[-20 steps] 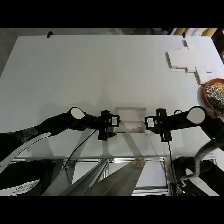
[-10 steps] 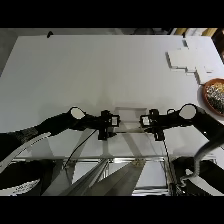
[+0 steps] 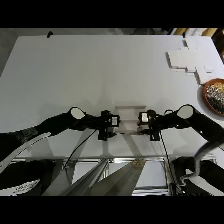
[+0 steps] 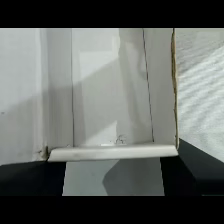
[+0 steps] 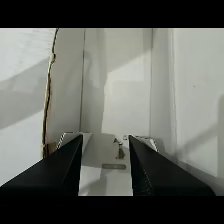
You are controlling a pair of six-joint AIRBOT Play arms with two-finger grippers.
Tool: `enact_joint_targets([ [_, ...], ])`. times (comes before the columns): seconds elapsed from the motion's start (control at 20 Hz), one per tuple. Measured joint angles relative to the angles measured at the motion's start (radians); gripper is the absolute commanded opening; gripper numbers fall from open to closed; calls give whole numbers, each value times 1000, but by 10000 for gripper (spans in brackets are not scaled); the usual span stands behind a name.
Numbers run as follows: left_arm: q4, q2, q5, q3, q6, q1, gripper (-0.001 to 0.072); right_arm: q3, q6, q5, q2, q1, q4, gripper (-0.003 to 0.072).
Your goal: Fold the box and place the chain.
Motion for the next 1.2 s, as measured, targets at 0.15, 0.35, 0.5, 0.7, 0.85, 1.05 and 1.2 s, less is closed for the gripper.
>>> enact_joint_targets([
  [0.15, 0, 0, -1, 0, -1, 0, 389, -5, 51, 10, 53, 0, -38, 350],
  [0.35, -1, 0, 0, 0, -4, 0, 389, -7, 209, 24, 169, -3, -118, 18],
  [0.5, -1, 0, 0, 0, -4, 0, 389, -7, 401, 22, 272, -57, -156, 18],
  [0.7, -1, 0, 0, 0, -3, 0, 389, -7, 741, -30, 336, -224, -179, 18],
  [0.85, -1, 0, 0, 0, -2, 0, 389, -7, 993, -31, 306, -349, -197, 18],
  [1.05, -1, 0, 0, 0, -2, 0, 389, -8, 1165, 29, 180, -415, -223, 18],
  [1.2, -1, 0, 0, 0, -2, 0, 389, -8, 1213, 81, 83, -402, -230, 18],
])
